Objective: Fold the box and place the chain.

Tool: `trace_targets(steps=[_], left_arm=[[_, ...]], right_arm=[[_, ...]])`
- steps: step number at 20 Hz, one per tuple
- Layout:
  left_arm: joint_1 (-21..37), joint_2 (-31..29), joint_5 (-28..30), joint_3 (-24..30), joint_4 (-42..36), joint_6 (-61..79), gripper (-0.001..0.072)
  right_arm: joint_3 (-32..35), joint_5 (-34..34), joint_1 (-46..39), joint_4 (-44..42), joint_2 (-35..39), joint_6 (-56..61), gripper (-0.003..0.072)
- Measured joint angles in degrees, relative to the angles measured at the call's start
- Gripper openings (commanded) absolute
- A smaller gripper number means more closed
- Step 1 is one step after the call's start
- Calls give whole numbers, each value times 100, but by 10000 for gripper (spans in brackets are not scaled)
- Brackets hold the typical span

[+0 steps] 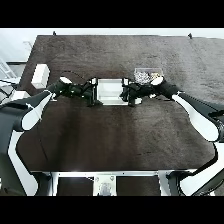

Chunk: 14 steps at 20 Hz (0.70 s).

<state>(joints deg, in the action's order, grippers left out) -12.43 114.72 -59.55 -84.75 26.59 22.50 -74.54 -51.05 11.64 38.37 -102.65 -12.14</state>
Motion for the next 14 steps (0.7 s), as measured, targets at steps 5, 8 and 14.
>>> trace_targets(steps=[5,8,14], left_arm=[[4,-2,2,-2,-2,2,401],[2,-4,17,-2,-2,2,401],[0,-4,20,-2,-4,0,401]], right_arm=[[0,42,24,-138,-17,-190,358],[2,35,31,-293,-22,-341,570],[2,35,2,-372,-24,-446,569]])
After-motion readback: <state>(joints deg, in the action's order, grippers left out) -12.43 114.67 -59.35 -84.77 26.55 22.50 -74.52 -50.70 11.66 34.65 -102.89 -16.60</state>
